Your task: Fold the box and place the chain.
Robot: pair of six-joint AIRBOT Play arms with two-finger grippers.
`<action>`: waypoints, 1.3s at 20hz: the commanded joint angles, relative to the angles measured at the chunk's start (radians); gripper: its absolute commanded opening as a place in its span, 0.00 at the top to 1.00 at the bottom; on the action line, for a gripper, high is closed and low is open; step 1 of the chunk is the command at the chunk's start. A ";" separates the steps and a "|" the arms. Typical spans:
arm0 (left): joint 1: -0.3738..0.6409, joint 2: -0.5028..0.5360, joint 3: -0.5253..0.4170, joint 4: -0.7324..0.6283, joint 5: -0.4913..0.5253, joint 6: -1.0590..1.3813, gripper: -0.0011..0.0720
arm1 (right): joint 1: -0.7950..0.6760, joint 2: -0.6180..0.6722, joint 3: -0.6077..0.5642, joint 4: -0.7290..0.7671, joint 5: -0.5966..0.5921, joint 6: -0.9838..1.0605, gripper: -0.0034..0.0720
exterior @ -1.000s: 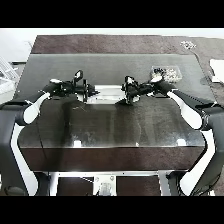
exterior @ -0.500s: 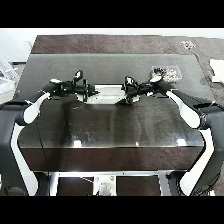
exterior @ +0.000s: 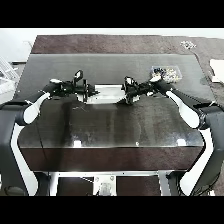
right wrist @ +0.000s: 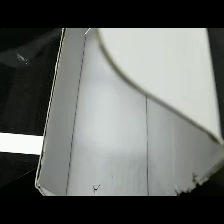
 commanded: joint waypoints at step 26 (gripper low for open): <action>0.000 0.000 0.000 -0.003 -0.002 0.000 0.96 | 0.001 -0.001 0.000 -0.004 0.000 -0.001 0.18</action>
